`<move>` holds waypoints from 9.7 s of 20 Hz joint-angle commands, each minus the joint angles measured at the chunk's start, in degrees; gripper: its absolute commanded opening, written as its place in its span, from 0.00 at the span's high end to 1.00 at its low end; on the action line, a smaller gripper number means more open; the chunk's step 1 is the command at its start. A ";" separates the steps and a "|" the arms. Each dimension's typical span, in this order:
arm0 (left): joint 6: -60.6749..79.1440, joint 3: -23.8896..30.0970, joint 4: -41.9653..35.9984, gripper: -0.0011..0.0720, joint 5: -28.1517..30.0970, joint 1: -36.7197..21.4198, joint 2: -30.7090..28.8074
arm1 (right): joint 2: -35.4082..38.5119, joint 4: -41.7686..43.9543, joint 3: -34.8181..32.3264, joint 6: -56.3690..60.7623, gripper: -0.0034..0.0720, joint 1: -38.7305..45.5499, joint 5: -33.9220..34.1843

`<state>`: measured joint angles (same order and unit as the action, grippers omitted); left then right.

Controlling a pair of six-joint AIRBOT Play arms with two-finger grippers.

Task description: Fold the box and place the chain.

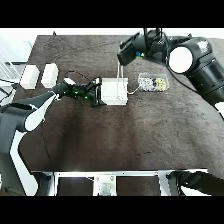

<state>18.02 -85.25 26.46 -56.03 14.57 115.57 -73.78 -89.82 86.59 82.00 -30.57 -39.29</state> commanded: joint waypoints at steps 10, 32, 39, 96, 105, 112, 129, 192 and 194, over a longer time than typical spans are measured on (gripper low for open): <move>0.02 0.00 0.02 0.34 0.02 -0.02 0.02 | -7.56 6.95 -26.82 2.01 0.88 0.00 25.35; 0.02 0.00 0.02 0.34 0.04 0.00 0.02 | -22.69 41.48 -21.35 -7.78 0.29 21.00 15.85; 0.02 0.00 0.02 0.34 0.02 0.00 0.02 | -26.29 41.62 -17.99 -7.93 0.90 21.49 21.68; 0.02 0.00 0.02 0.34 0.00 -0.02 0.02 | -5.51 31.76 -23.37 -0.11 0.95 16.20 23.74; 0.02 0.00 0.02 0.34 0.02 -0.02 0.02 | 18.78 24.37 -25.31 0.52 0.95 5.77 17.22; 0.02 0.00 0.02 0.34 0.02 0.00 0.02 | 13.92 24.41 -25.27 5.25 0.95 -7.41 30.86; 0.02 0.00 0.02 0.34 0.02 0.00 0.02 | -12.72 24.63 -25.99 9.29 0.95 -3.19 33.48; 0.02 0.00 0.02 0.34 0.00 0.00 0.02 | 8.09 21.59 -25.99 10.58 0.95 -3.26 28.02; 0.02 0.00 0.02 0.34 0.02 0.00 0.02 | 5.51 21.64 -26.23 10.62 0.95 -2.69 28.79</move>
<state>18.04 -85.25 26.46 -56.03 14.57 115.57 -65.54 -68.18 61.23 92.38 -34.13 -12.47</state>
